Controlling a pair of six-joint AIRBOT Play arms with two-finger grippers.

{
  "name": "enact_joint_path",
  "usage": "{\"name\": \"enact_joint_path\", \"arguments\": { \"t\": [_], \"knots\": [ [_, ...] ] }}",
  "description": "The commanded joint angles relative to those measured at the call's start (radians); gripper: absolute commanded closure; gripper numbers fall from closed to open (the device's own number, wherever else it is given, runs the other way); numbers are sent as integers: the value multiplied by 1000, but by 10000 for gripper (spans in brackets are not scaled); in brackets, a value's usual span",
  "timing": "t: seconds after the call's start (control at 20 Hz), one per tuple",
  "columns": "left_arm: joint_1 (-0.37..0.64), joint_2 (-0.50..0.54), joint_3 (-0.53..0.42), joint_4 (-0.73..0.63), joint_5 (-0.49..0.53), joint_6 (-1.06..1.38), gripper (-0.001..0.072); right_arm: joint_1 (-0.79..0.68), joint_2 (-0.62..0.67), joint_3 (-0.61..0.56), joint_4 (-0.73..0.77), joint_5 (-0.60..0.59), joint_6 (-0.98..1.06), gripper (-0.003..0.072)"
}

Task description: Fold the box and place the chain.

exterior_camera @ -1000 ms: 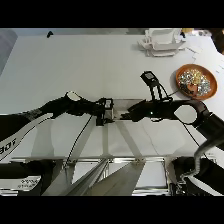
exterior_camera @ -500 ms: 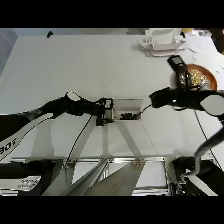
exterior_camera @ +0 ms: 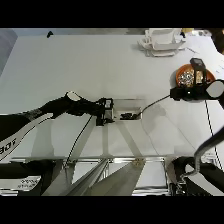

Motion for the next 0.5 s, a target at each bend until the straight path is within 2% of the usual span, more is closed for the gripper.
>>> {"name": "enact_joint_path", "arguments": {
  "t": [0.0,0.25,0.4,0.45],
  "knots": [
    [0,0,1,0,0,0,697,-13,-106,1,-9,-9,2,389],
    [0,0,1,0,0,0,697,-13,-122,2,-9,-83,-2,390],
    [0,0,1,0,0,0,697,-13,-168,34,-10,-80,-7,384],
    [0,0,1,0,0,0,697,-13,-190,54,-11,-70,-7,336]
  ]
}}
